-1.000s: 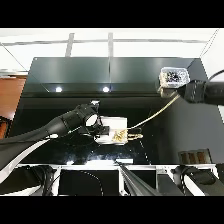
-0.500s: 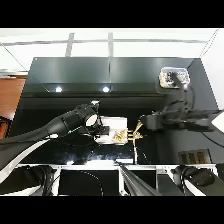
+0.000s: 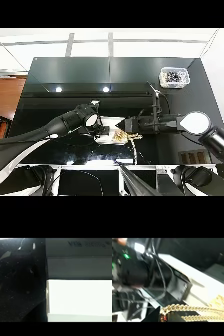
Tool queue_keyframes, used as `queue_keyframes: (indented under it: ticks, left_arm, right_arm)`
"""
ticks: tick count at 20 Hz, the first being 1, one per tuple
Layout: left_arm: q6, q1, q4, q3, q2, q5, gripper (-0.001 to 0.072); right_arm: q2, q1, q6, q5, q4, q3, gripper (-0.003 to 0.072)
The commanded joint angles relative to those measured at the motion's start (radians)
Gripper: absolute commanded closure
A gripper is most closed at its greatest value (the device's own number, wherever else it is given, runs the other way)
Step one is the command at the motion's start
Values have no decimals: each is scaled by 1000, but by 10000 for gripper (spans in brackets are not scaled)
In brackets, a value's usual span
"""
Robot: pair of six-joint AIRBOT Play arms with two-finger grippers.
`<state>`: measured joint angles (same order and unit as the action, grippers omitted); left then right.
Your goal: Fold the box and place the chain.
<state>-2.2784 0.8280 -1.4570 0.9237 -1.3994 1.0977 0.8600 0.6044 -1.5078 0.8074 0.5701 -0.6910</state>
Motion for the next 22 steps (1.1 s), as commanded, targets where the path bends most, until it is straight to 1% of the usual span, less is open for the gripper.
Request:
queue_keyframes:
  ticks: [1, 2, 3, 5, 6, 8, 9, 10, 11, 12, 13, 14, 15, 16, 20, 22]
  left_arm:
    - [0, 0, 0, 0, 0, 0, 677]
    - [0, 0, 0, 0, 0, 0, 677]
    - [0, 0, 0, 0, 0, 0, 677]
    - [0, 0, 0, 0, 0, 3, 677]
    - [0, 0, 0, 0, 0, 5, 677]
    - [0, 0, 0, 0, 0, 6, 677]
    - [0, 0, 0, 0, 0, 6, 677]
    - [0, 0, 0, 0, 0, 6, 677]
    - [0, 0, 0, 0, 0, 4, 677]
    - [0, 0, 0, 0, 0, 3, 677]
    - [0, 0, 0, 0, 0, 3, 677]
    - [0, 0, 0, 0, 0, 3, 677]
    - [0, 0, 0, 0, 0, 3, 677]
    - [0, 0, 0, 0, 0, 5, 677]
    - [0, 0, 0, 0, 0, 8, 677]
    - [0, 0, 0, 0, 0, 7, 677]
  right_arm:
    - [39, 14, 39, -41, -65, 2, 628]
    - [44, 14, 39, -29, -63, 2, 326]
    - [43, 4, 40, -16, -46, 0, 191]
    - [38, -77, 70, 69, 58, -32, 191]
    - [31, -144, 110, 131, 148, -50, 191]
    - [22, -258, 254, 234, 377, -55, 191]
    - [24, -283, 365, 268, 500, -46, 191]
    - [27, -286, 451, 263, 603, -17, 191]
    - [31, -284, 520, 229, 640, 21, 183]
    - [36, -284, 612, 181, 617, 66, 118]
    - [39, -279, 718, 132, 570, 108, -12]
    - [39, -261, 832, 80, 533, 146, -30]
    - [40, -233, 933, 28, 505, 180, -30]
    - [44, -204, 1009, 5, 479, 198, -30]
    - [127, -168, 1282, -21, 264, 211, -30]
    - [160, -168, 1365, -47, 157, 211, -29]
